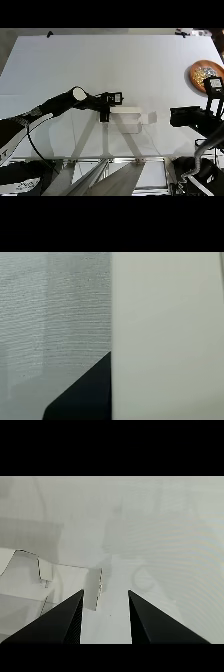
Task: Fold the box and place the chain.
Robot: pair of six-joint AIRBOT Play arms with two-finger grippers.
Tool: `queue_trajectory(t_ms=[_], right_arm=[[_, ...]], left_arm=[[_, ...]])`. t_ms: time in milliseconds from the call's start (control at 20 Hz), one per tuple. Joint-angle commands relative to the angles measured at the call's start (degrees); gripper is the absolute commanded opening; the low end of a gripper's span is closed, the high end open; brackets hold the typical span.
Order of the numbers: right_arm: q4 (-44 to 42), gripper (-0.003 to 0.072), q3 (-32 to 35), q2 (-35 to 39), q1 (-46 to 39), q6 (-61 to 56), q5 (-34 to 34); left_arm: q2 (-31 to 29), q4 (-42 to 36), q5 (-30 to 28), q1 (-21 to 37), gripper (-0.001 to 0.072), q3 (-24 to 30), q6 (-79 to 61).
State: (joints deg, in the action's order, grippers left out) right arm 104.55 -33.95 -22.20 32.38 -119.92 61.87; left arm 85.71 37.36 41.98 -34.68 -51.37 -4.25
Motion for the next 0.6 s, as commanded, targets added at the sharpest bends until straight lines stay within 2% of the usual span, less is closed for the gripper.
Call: queue_trajectory(t_ms=[0, 300, 550], right_arm=[[0.0, 0.0322, 0.0, 0.0, 0.0, 0.0, 0.0], [0.0, 0.0322, 0.0, 0.0, 0.0, 0.0, 0.0], [0.2, 0.0322, 0.0, 0.0, 0.0, 0.0, 0.0]], left_arm=[[0.0, 0.9, -0.2, -0.1, 0.0005, 0.0, 1.2], [-0.4, 0.8, -5.2, -0.1, 0.0005, 0.0, 3.3], [-0.5, 0.6, -5.3, -0.1, 0.0005, 0.0, 4.0]])
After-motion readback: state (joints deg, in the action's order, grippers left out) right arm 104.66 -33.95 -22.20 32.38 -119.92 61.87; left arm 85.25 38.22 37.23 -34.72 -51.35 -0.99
